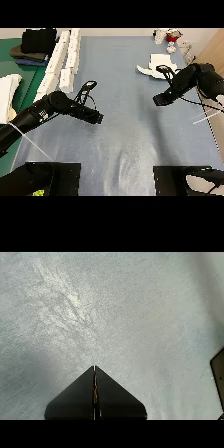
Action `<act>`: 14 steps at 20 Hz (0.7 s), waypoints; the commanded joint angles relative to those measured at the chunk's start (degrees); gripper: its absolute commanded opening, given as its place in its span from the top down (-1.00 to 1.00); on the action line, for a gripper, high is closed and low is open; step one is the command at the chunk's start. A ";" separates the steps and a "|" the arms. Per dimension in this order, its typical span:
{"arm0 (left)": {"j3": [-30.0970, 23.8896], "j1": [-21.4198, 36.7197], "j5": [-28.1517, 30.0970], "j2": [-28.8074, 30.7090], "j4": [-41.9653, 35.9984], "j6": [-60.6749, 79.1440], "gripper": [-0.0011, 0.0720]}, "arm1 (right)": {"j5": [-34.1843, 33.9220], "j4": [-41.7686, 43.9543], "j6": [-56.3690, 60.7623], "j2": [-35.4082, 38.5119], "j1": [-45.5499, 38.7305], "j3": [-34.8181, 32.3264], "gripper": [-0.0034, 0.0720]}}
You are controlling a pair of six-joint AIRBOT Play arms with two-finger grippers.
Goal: Fold the box.
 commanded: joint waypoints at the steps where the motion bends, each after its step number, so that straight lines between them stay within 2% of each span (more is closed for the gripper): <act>1: -0.02 0.02 0.02 0.00 0.00 0.00 0.94 | 0.02 0.04 0.00 -0.04 0.00 0.02 0.90; 4: -0.02 0.02 0.02 0.00 0.00 0.00 0.94 | 0.02 1.75 0.02 -0.04 0.00 0.02 0.90; 10: -0.04 0.02 0.02 0.00 0.00 0.00 0.94 | 0.72 17.53 6.10 -0.31 0.22 -0.02 0.90; 14: -0.04 0.02 0.00 0.00 0.00 0.00 0.94 | 2.10 18.49 9.53 -0.28 0.24 0.00 0.90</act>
